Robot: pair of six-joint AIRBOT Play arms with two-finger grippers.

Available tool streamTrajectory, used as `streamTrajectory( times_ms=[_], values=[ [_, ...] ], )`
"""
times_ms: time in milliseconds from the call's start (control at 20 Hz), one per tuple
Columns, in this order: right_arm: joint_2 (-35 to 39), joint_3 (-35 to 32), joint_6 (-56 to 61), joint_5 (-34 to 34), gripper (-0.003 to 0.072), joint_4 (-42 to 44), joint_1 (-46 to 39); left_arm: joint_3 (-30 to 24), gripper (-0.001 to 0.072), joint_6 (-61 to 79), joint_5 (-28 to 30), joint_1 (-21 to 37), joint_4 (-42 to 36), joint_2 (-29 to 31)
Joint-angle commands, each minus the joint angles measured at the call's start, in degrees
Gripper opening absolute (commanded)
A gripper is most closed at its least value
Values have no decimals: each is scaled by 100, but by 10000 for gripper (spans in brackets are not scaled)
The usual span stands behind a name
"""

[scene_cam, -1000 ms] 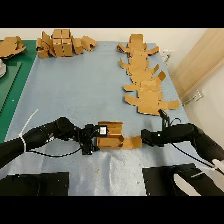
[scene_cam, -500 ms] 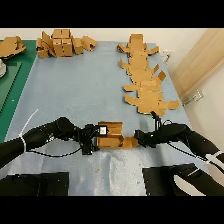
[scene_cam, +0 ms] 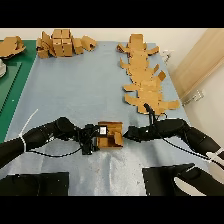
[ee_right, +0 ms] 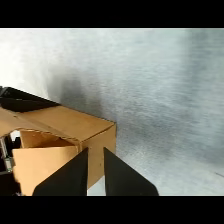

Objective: Fold the box.

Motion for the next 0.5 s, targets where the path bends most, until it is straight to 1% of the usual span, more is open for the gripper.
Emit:
streamTrajectory(
  times_ms=[0, 50, 100, 200, 250, 300, 450],
  values=[
    [13, 101, 219, 70, 175, -17, 190, 7, 512, 2, 0, 0, 2, 2],
    [13, 101, 282, 140, 229, -17, 262, 7, 512, 2, 0, 0, 2, 2],
    [13, 101, 378, 177, 249, -42, 323, 7, 513, 2, 0, 0, 2, 2],
    [11, 101, 525, 179, 249, -146, 400, 7, 512, 2, 0, 0, 2, 2],
    [11, 101, 588, 179, 276, -205, 448, 7, 513, 2, 2, 0, 2, 2],
    [11, 101, 688, 175, 376, -256, 479, 7, 512, 2, 0, 0, 2, 2],
    [11, 101, 813, 168, 382, -457, 476, 7, 512, 2, 0, 0, 2, 2]
  ],
)
